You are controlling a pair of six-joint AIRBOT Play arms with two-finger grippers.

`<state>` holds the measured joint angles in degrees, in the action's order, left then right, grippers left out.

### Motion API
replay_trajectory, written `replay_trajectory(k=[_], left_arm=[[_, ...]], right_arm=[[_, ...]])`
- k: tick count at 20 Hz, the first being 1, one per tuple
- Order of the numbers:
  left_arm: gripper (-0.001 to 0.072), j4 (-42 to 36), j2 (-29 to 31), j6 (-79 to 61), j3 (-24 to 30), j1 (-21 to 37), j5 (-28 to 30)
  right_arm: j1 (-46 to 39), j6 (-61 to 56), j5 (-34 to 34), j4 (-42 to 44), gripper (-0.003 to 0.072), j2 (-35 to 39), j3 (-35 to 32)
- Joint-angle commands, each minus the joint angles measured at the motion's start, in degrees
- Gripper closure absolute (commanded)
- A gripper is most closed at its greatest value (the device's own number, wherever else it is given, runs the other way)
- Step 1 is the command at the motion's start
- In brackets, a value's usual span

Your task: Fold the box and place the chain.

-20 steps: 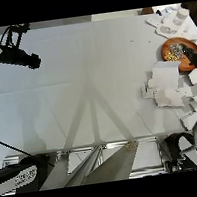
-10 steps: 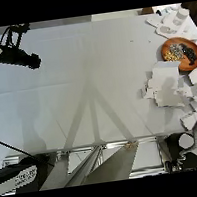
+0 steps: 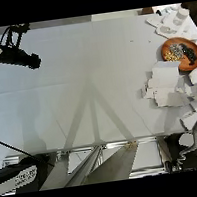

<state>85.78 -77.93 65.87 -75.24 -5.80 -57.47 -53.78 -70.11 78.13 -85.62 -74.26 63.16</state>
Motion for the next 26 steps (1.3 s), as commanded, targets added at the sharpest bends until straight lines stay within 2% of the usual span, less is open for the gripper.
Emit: replay_trajectory(k=[1, 11, 17, 18, 19, 23, 24, 26], left_arm=[[0.0304, 0.0, 0.0, 0.0, -0.1, 0.0, 0.0], [0.0304, 0.0, 0.0, 0.0, -0.1, 0.0, 0.0], [0.0304, 0.0, 0.0, 0.0, -0.1, 0.0, 0.0], [0.0304, 0.0, 0.0, 0.0, -0.1, 0.0, 0.0], [0.0304, 0.0, 0.0, 0.0, -0.1, 0.0, 0.0], [0.0304, 0.0, 0.0, 0.0, 0.0, 0.0, 0.0], [0.0304, 0.0, 0.0, 0.0, -0.1, 0.0, 0.0], [0.0304, 0.0, 0.0, 0.0, -0.1, 0.0, 0.0]], right_arm=[[-0.3, 3.1, -0.1, -0.7, 0.0288, -2.2, 0.1], [-0.3, 4.9, -1.7, -1.1, 0.0290, -6.3, 0.1], [-0.3, 6.7, 2.7, 2.4, 0.0290, -10.4, 0.1], [-0.3, 8.1, 3.4, 4.1, 0.0308, -10.9, 0.1], [-0.3, 9.4, 3.5, 5.6, 0.0412, -11.1, 0.1], [-0.3, 9.4, 1.7, 6.2, 0.0424, -11.3, 0.1], [-0.3, 9.4, 1.9, 5.9, 0.0472, -11.4, 0.1], [-0.3, 9.3, 2.9, 4.5, 0.0683, -11.5, 0.1]])
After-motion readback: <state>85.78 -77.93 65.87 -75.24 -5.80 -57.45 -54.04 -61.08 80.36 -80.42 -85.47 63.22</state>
